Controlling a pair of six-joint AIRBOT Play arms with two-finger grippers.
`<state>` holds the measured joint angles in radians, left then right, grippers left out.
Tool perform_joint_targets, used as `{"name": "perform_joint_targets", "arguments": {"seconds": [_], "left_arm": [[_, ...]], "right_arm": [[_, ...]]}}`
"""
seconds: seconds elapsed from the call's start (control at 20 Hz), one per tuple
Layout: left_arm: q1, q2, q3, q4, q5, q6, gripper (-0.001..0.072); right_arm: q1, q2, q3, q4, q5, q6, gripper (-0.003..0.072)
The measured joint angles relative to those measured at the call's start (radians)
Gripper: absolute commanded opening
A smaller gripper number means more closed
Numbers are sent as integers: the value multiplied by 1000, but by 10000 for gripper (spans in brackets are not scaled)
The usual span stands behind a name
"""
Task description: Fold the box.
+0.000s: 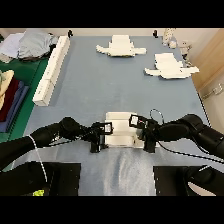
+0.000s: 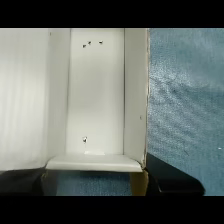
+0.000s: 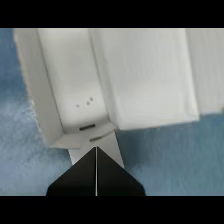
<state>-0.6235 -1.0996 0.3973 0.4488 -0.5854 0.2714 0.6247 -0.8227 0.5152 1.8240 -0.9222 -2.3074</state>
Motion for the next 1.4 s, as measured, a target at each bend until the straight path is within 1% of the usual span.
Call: {"name": "perform_joint_targets", "arguments": {"seconds": [0.15, 0.25, 0.3, 0.4, 0.45, 0.55, 0.75, 0.85, 0.95, 1.05, 1.25, 1.4], "left_arm": [[0, 0, 0, 0, 0, 0, 471], [0, 0, 0, 0, 0, 0, 471], [0, 0, 0, 0, 0, 0, 472], [0, 0, 0, 0, 0, 0, 471], [0, 0, 0, 0, 0, 0, 471], [0, 0, 0, 0, 0, 0, 472], [0, 0, 0, 0, 0, 0, 471], [0, 0, 0, 0, 0, 0, 471], [0, 0, 0, 0, 0, 0, 472], [0, 0, 0, 0, 0, 0, 471], [0, 0, 0, 0, 0, 0, 471], [0, 0, 0, 0, 0, 0, 471]], "right_arm": [[-23, 42, 34, -242, -98, 349, -3], [-81, 56, 45, -372, -175, 590, -3], [-131, 56, 47, -412, -214, 692, -3], [-256, 42, 41, -410, -267, 822, -3], [-329, 30, 34, -371, -280, 851, -3], [-470, -2, 13, -247, -291, 840, -3], [-723, -92, -39, 53, -314, 680, -4], [-812, -136, -58, 183, -327, 587, -4], [-865, -172, -69, 277, -336, 517, -4], [-893, -204, -79, 337, -342, 465, -4], [-914, -257, -122, 446, -346, 380, -4], [-919, -274, -169, 520, -348, 325, -4]]}}
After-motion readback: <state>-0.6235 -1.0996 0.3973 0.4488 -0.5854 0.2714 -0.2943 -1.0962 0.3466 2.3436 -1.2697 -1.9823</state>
